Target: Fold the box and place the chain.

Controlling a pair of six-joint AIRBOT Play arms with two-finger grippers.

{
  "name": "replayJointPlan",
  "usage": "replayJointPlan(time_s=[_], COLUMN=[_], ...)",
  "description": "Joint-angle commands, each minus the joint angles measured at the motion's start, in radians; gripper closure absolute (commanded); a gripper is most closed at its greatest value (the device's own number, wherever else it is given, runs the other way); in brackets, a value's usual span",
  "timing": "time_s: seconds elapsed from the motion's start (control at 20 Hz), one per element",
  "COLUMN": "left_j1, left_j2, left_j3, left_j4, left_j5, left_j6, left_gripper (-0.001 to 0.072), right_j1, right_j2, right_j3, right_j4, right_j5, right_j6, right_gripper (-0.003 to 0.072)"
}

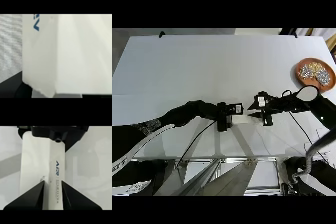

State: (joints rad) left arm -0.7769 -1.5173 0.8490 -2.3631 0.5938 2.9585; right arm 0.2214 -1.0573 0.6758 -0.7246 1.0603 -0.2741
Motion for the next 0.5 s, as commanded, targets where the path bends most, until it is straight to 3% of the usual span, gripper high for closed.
replayJointPlan(time_s=[0.0, 0.1, 0.45], left_j1=[0.000, 0.000, 0.000], left_j2=[0.000, 0.000, 0.000], left_j3=[0.000, 0.000, 0.000], left_j4=[0.000, 0.000, 0.000], left_j5=[0.000, 0.000, 0.000], left_j6=[0.000, 0.000, 0.000], left_gripper=[0.0557, 0.0557, 0.0557], right_j1=[0.002, 0.002, 0.002], right_j2=[0.034, 0.034, 0.031], right_j3=[-0.013, -0.013, -0.016], right_j4=[-0.006, -0.055, -0.087], right_j5=[0.006, 0.007, 0.003], right_j6=[0.048, 0.095, 0.143], right_gripper=[0.0413, 0.0369, 0.0352])
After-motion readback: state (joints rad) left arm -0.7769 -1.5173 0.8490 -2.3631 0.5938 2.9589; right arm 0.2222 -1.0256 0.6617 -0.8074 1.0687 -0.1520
